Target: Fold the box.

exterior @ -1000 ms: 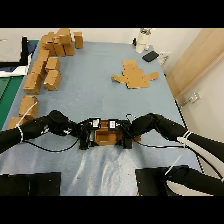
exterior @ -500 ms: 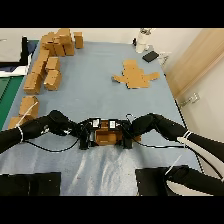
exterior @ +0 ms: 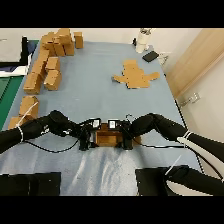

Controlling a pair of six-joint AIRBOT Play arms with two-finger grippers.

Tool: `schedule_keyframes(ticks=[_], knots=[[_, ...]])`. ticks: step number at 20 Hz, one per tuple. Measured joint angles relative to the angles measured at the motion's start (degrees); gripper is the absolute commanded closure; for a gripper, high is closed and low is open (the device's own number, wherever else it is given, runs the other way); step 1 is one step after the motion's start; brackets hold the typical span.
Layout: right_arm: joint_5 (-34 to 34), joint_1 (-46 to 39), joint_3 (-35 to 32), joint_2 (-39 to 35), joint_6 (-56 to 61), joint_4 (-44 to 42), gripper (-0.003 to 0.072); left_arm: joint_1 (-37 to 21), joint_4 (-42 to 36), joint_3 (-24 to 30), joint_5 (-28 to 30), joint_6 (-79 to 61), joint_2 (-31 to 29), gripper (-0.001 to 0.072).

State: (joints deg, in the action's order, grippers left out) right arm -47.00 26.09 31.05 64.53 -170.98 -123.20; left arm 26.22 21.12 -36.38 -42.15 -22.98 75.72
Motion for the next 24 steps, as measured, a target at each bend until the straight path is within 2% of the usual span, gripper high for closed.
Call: schedule_keyframes(ticks=[6,11,14,17,24], knots=[[-3.6,-0.7,0.4,-6.4,12.6,8.8,-0.0032,0.0,-0.1,0.0,0.4,0.0,0.0,0.0252],[-7.1,-1.0,0.5,-14.5,29.8,14.3,-0.0029,0.0,-0.1,0.0,0.5,0.0,0.0,0.0252],[-8.8,-1.0,0.5,-18.5,42.4,11.6,-0.0029,0.0,-0.1,0.0,0.5,0.0,0.0,0.0252],[-10.5,-0.8,0.5,-20.9,54.4,4.4,-0.0028,0.0,-0.1,0.0,0.5,0.0,0.0,0.0252],[-9.7,-0.1,0.5,-21.8,78.9,-1.6,-0.0013,0.0,-0.1,0.0,0.6,0.0,0.0,0.0252]])
